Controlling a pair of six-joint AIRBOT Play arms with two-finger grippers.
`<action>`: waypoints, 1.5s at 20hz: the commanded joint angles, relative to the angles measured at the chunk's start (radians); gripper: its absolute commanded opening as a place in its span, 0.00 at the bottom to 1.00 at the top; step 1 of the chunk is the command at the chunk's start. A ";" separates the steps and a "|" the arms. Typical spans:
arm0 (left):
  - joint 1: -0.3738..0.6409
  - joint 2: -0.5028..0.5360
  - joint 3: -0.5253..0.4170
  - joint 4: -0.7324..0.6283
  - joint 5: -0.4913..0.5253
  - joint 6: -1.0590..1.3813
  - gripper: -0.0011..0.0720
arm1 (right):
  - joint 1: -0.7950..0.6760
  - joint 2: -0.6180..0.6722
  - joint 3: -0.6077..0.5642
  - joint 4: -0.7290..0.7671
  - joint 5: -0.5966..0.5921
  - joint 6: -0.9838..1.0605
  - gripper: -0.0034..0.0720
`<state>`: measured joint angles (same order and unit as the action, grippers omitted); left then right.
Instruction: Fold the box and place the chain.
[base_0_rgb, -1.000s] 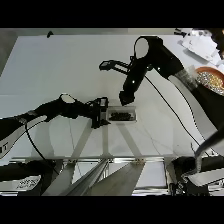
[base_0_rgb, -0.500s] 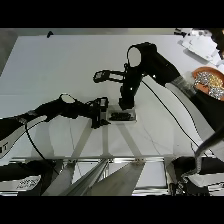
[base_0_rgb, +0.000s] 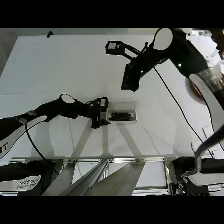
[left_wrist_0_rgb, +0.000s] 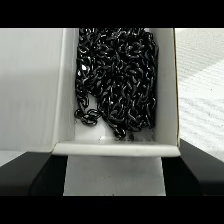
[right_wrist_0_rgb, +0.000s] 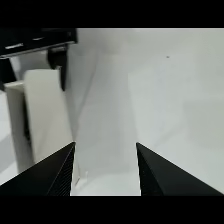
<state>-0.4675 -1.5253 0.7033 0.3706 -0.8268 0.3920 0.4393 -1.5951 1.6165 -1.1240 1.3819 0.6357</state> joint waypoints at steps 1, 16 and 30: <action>0.000 0.001 0.000 0.000 0.000 0.000 0.37 | -0.027 -0.110 0.000 0.037 0.068 -0.043 0.57; 0.000 0.001 0.000 0.000 0.000 0.000 0.37 | 0.042 -0.154 -0.031 0.064 0.274 -0.079 0.59; 0.000 0.001 0.000 0.000 0.000 0.000 0.37 | 0.097 0.098 -0.307 -0.106 -0.122 0.019 0.55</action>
